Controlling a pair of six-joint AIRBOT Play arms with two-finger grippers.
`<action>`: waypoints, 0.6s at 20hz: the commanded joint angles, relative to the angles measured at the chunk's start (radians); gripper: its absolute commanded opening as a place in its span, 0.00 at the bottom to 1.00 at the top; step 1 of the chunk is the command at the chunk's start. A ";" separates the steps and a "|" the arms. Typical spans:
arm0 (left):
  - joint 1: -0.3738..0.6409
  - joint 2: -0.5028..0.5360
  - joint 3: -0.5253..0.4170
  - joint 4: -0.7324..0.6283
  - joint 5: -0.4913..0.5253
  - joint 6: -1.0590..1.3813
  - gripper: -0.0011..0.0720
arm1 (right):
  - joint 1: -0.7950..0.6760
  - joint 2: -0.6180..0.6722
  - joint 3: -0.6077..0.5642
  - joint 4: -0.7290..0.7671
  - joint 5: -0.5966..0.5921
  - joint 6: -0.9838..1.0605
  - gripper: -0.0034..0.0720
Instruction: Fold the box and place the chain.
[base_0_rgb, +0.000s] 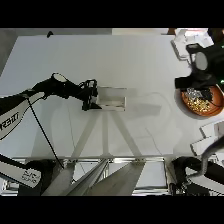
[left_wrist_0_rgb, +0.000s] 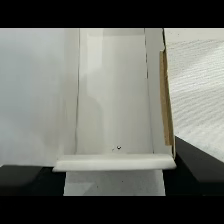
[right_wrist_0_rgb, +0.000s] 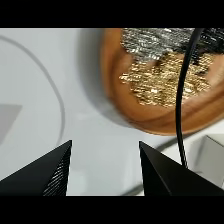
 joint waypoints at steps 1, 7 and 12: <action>0.000 0.001 0.000 0.000 0.000 0.000 0.45 | -0.215 0.003 -0.050 -0.014 -0.027 -0.148 0.60; 0.000 0.001 0.000 0.000 0.000 0.000 0.45 | -0.471 -0.032 -0.156 0.253 -0.284 -0.282 0.56; 0.000 0.001 0.000 0.000 0.000 0.000 0.45 | -0.474 -0.127 -0.168 0.227 -0.373 -0.339 0.60</action>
